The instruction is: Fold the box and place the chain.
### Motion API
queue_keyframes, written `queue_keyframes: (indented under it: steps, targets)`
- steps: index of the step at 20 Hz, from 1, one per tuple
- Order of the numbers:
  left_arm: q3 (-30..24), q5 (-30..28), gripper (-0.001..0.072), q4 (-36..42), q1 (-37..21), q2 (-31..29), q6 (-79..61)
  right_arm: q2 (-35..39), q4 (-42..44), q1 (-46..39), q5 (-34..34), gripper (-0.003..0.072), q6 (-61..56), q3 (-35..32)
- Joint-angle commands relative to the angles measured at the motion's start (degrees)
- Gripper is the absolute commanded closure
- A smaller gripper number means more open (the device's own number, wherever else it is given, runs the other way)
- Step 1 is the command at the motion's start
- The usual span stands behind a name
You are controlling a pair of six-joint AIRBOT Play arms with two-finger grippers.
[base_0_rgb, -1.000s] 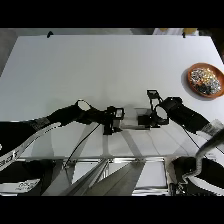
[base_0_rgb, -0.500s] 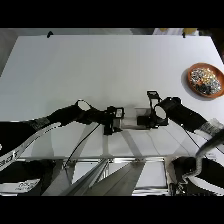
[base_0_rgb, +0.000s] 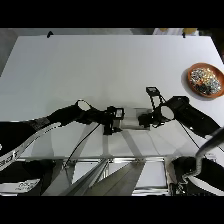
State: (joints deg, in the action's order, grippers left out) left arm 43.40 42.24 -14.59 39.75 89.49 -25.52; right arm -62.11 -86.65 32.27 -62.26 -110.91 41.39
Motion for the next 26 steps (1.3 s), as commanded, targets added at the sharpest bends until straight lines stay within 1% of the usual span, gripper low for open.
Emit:
queue_keyframes:
  steps: [1, 2, 4, 5, 6, 8, 9, 10, 12, 14, 15, 17, 19, 20, 23, 26]
  targets:
    - [0.04, 0.00, 0.0397, 0.00, -0.02, -0.04, 0.00, 3.72, -0.26, -2.21, -9.53, 0.0233, 10.47, 6.91]
    - [0.04, 0.00, 0.0397, 0.02, -0.02, -0.04, 0.00, 3.67, -0.70, -4.28, -12.50, 0.0233, 12.79, 11.02]
    - [0.07, -0.02, 0.0397, 0.00, -0.02, -0.04, 0.00, 3.45, -2.25, -9.88, -13.16, 0.0239, 16.94, 18.97]
    - [0.07, -0.02, 0.0397, 0.00, -0.02, -0.04, 0.00, 2.78, -3.41, -13.86, -12.17, 0.0290, 18.97, 23.30]
    - [0.04, 0.00, 0.0397, 0.02, -0.02, -0.04, 0.02, 1.60, -3.74, -18.03, -11.56, 0.0302, 21.22, 27.15]
    - [0.07, -0.02, 0.0397, 0.00, -0.02, -0.04, 0.00, -2.84, -4.07, -28.15, -11.52, 0.0310, 24.65, 34.62]
    - [0.07, 0.00, 0.0397, 0.00, -0.02, -0.04, 0.00, -5.33, -4.22, -32.94, -11.26, 0.0311, 25.75, 37.24]
    - [0.04, -0.02, 0.0397, 0.00, -0.02, -0.04, 0.00, -7.87, -4.24, -37.97, -9.99, 0.0337, 26.03, 38.97]
    - [0.04, 0.00, 0.0397, 0.02, -0.02, -0.04, 0.00, -11.74, -4.11, -46.56, -5.07, 0.0418, 25.97, 39.19]
    - [0.07, -0.02, 0.0397, 0.00, -0.02, -0.04, 0.00, -15.78, -3.98, -53.24, -2.93, 0.0441, 25.94, 39.19]
    - [0.07, -0.02, 0.0397, 0.00, -0.02, -0.04, 0.00, -17.70, -3.41, -55.84, -1.79, 0.0465, 25.92, 39.19]
    - [0.07, -0.02, 0.0397, 0.02, -0.02, -0.04, 0.00, -21.68, -1.16, -59.95, 1.68, 0.0470, 25.97, 39.19]
    - [0.07, 0.00, 0.0397, 0.00, -0.02, -0.04, 0.00, -25.33, -1.11, -61.66, 3.54, 0.0481, 26.97, 39.19]
    - [0.07, -0.02, 0.0397, 0.00, -0.02, -0.04, 0.00, -27.43, -1.11, -62.03, 3.89, 0.0525, 28.06, 39.19]
    - [0.07, 0.00, 0.0397, 0.00, -0.02, -0.04, 0.00, -32.63, -1.16, -61.99, 4.22, 0.0525, 29.18, 39.19]
    - [0.07, -0.02, 0.0397, 0.00, -0.02, -0.04, 0.00, -35.34, -1.42, -62.03, 4.46, 0.0523, 31.52, 39.19]
